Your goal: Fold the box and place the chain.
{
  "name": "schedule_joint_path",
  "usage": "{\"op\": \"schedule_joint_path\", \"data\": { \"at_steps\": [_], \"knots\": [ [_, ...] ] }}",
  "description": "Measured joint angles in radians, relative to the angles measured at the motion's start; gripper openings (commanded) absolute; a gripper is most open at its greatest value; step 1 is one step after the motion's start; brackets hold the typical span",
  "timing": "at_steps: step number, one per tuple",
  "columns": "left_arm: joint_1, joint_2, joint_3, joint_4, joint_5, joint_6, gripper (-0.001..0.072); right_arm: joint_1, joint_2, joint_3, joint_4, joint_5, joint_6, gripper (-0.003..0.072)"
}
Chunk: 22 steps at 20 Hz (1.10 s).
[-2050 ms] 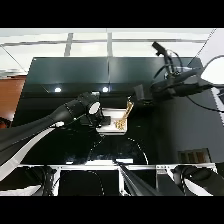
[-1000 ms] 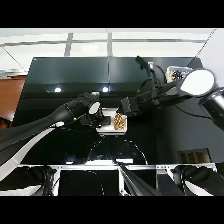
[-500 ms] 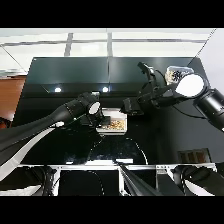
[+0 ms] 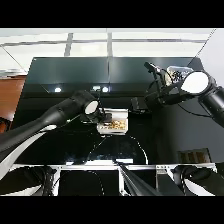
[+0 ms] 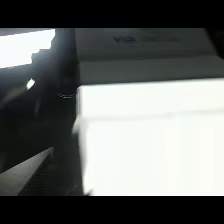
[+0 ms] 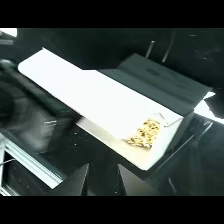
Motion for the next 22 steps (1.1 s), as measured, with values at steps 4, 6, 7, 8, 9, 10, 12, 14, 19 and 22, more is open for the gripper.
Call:
{"op": "schedule_joint_path", "data": {
  "at_steps": [4, 6, 7, 8, 9, 10, 12, 14, 19, 22],
  "knots": [
    [0.043, 0.183, -0.074, 0.121, -0.083, 0.057, 0.0638, -0.104, 0.013, 0.000, -0.058, 0.037, -0.021, 0.0218],
    [0.141, 0.284, -0.165, 0.153, -0.114, 0.090, 0.0637, -0.158, 0.018, 0.000, -0.110, 0.063, -0.025, 0.0218],
    [0.212, 0.329, -0.217, 0.138, -0.113, 0.122, 0.0637, -0.182, 0.019, 0.000, -0.137, 0.079, -0.026, 0.0218],
    [0.299, 0.372, -0.274, 0.087, -0.092, 0.184, 0.0637, -0.200, 0.020, -0.001, -0.160, 0.094, -0.026, 0.0218],
    [0.385, 0.399, -0.325, 0.001, -0.073, 0.277, 0.0638, -0.212, 0.021, -0.002, -0.176, 0.104, -0.027, 0.0218],
    [0.468, 0.421, -0.372, -0.131, -0.057, 0.414, 0.0638, -0.222, 0.021, -0.004, -0.186, 0.111, -0.028, 0.0218],
    [0.601, 0.437, -0.447, -0.377, -0.051, 0.745, 0.0642, -0.233, 0.022, -0.008, -0.200, 0.120, -0.029, 0.0218],
    [0.681, 0.432, -0.504, -0.589, -0.053, 1.133, 0.0720, -0.239, 0.022, -0.010, -0.206, 0.123, -0.029, 0.0218],
    [0.674, 0.383, -0.568, -0.813, 0.018, 1.968, 0.0719, -0.239, 0.022, -0.013, -0.209, 0.130, -0.014, 0.0218],
    [0.609, 0.336, -0.575, -0.856, 0.121, 2.261, 0.0715, -0.222, 0.022, -0.013, -0.208, 0.131, -0.005, 0.0218]
  ]
}}
